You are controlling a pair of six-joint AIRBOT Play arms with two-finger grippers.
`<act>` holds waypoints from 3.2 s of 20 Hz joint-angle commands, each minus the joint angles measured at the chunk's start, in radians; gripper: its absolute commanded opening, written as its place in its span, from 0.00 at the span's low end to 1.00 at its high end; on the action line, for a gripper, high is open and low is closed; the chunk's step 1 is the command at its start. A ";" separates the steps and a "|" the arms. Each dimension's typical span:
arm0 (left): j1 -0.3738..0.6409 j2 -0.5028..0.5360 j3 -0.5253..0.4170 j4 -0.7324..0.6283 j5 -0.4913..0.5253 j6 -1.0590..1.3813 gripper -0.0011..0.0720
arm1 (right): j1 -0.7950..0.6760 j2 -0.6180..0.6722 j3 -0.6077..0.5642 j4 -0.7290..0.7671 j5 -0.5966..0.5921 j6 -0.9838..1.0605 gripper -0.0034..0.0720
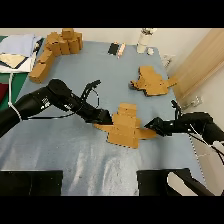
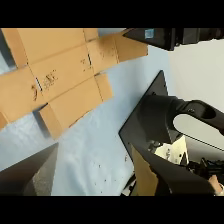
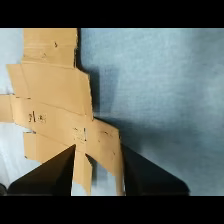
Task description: Fold the box.
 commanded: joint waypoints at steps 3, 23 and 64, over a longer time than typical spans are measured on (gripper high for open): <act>0.004 0.000 -0.059 -0.051 -0.032 0.007 0.96 | 0.032 0.044 -0.025 -0.089 -0.024 0.064 0.52; 0.112 0.000 -0.049 -0.023 -0.123 0.067 0.96 | 0.401 -0.044 -0.058 0.076 0.020 -0.273 0.05; 0.214 -0.289 -0.083 -0.357 -0.262 0.577 0.32 | 0.504 0.224 -0.167 0.063 0.131 -0.242 0.05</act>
